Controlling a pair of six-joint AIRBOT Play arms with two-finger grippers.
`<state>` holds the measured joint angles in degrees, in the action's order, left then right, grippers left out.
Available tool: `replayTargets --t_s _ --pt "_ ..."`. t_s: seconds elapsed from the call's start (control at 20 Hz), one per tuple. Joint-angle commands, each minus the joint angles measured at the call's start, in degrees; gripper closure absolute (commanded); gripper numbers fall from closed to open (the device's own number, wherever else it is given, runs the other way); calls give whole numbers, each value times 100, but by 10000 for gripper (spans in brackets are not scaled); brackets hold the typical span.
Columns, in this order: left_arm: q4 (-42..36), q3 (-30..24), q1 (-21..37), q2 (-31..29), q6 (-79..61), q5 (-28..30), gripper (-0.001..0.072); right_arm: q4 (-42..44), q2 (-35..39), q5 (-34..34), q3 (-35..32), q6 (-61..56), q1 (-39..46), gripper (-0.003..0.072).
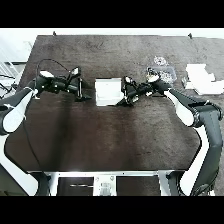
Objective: Fold the box and place the chain.
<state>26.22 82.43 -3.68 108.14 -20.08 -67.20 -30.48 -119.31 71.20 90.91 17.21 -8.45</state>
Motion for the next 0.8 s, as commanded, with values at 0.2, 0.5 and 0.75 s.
replayTargets --t_s 0.2,0.5,0.75 --pt "33 111 -140 221 -295 55 -11 2 0 0 -2 0 -4 108" --pt "66 111 -201 284 -293 11 -11 2 0 0 -2 0 -4 108" --pt "76 111 -295 284 -295 94 -11 2 0 0 -2 0 -4 108"
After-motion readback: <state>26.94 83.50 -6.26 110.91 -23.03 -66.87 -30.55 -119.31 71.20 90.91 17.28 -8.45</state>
